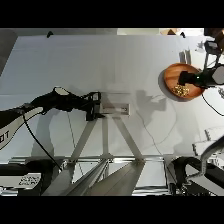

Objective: Fold the box and place the chain.

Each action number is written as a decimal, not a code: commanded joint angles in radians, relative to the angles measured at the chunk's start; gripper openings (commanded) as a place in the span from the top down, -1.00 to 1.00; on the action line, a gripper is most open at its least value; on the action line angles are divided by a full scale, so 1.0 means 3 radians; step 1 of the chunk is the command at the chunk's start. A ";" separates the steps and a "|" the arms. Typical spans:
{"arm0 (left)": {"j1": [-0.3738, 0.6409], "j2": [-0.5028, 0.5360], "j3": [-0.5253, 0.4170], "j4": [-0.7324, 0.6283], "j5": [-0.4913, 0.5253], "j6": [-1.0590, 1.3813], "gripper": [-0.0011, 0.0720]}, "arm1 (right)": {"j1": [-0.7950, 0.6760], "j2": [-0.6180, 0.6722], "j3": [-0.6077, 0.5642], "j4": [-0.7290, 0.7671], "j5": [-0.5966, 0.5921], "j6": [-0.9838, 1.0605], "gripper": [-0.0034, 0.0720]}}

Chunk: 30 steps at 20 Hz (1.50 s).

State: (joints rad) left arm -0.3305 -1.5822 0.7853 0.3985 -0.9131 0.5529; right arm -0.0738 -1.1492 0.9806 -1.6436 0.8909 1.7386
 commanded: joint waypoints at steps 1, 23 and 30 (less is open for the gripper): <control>0.0001 0.0001 0.0000 0.0001 0.0001 0.0000 0.04 | -0.0459 -0.0511 0.0001 0.0240 -0.0408 -0.0342 -0.93; 0.0003 0.0001 0.0000 0.0001 -0.0009 0.0000 0.04 | -0.0359 -0.0601 0.0000 0.0154 -0.0408 -0.0683 0.89; 0.0001 0.0001 0.0000 0.0000 -0.0010 0.0000 0.04 | -0.0003 0.0404 -0.0009 0.0145 0.0200 -0.1171 0.89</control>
State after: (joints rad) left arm -0.3305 -1.5822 0.7853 0.3985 -0.9161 0.5526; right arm -0.1204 -1.1416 0.9783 -1.5974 0.8574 1.4559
